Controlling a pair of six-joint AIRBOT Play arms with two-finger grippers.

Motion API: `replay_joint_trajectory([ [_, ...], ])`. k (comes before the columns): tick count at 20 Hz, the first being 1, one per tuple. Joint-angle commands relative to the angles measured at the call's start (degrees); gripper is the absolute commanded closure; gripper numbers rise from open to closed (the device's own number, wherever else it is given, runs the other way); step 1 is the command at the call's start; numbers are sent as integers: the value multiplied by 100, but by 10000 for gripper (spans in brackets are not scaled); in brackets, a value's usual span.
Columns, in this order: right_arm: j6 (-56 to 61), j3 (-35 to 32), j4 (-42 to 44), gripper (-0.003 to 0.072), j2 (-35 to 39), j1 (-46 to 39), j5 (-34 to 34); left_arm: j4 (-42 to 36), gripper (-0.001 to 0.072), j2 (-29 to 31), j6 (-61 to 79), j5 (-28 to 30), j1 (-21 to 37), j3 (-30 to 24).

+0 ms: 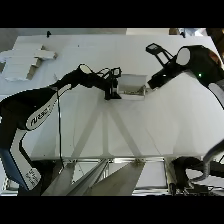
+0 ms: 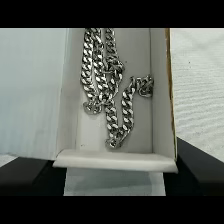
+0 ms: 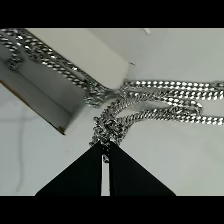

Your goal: Fold the box and place the chain.

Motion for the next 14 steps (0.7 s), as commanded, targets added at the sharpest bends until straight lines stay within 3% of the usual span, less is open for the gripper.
replay_joint_trajectory([
  [1, -179, 2, 785, 676, 13, 254, -356, 0, 359, 2, 2, 0, 2, 2],
  [7, -750, 2, 1751, 677, 11, 597, -868, 0, 359, 2, 4, 2, 2, 2],
  [14, -767, 2, 1821, 678, -133, 942, -1499, 0, 359, 2, 2, 0, 0, 2],
])
